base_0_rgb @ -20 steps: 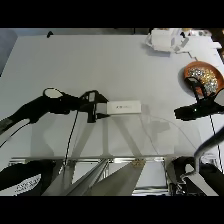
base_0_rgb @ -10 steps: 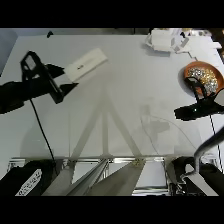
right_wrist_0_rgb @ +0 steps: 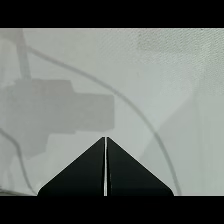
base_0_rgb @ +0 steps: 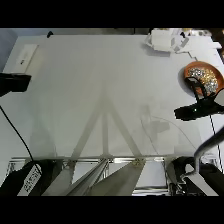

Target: Fold the box and place the chain.

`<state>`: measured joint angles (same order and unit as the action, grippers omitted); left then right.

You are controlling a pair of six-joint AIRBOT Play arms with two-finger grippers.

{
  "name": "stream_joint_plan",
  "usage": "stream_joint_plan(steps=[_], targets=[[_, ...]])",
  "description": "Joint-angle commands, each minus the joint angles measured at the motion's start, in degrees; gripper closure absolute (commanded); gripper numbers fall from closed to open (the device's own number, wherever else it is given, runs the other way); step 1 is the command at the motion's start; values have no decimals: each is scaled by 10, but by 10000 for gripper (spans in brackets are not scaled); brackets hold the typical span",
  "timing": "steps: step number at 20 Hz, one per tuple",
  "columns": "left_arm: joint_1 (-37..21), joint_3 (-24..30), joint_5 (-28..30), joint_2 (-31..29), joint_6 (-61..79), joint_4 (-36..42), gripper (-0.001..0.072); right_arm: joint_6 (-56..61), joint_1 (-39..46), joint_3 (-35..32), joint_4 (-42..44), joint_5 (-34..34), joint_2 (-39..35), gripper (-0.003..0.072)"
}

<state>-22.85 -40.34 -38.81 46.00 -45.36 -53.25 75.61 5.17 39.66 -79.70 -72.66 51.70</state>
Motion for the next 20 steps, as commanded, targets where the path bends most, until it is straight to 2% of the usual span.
stream_joint_plan(steps=[1,8,11,12,14,15,18,19,20], targets=[[-52,0,21,29,-124,-109,704,0,0,0,0,0,0,667],[-69,0,-68,165,-143,-124,699,0,0,0,0,0,0,667],[-69,0,-82,198,-147,-138,694,0,0,0,0,0,0,667],[-69,0,-82,202,-147,-143,645,0,0,0,0,0,0,667],[-68,0,-94,204,-146,-159,256,0,0,0,0,0,0,667],[-68,0,-102,204,-146,-171,144,0,0,0,0,0,0,667],[-68,0,-124,204,-147,-206,107,0,0,0,0,0,0,667],[-68,0,-130,203,-147,-212,22,0,0,0,0,0,0,667],[-68,0,-137,203,-147,-212,14,0,0,0,0,0,0,667]])
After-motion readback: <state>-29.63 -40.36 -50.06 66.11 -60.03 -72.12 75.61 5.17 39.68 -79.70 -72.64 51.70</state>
